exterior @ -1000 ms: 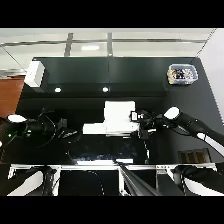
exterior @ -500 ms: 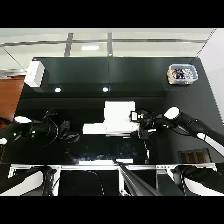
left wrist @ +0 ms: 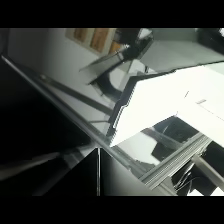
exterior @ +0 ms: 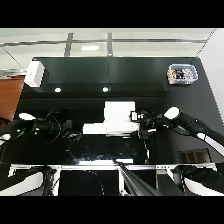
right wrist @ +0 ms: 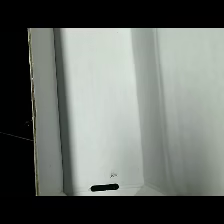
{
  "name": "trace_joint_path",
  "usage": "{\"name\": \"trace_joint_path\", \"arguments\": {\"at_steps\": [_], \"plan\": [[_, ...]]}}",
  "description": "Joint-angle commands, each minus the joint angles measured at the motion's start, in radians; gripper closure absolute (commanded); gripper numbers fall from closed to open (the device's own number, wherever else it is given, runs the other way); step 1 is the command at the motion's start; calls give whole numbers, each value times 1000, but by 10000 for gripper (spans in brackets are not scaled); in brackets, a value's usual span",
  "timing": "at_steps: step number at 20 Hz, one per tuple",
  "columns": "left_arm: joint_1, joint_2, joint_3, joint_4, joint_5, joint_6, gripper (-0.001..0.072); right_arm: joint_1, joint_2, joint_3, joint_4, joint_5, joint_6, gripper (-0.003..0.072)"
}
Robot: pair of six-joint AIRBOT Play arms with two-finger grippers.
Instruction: Fold the box and place the chain.
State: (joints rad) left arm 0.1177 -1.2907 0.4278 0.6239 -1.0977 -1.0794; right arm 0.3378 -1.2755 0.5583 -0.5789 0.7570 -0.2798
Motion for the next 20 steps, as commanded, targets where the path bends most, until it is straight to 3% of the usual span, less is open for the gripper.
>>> {"name": "trace_joint_path", "arguments": {"at_steps": [1, 4, 20], "plan": [[-62, -42, 32, -4, 26, 3, 685, 1, 0, 0, 0, 0, 0, 495], [-83, -57, 53, -6, 26, 3, 685, 1, 0, 1, 0, 0, 0, 495], [1, -57, 61, -71, -122, 193, 685, 1, 0, 0, 0, 0, 0, 495]]}}
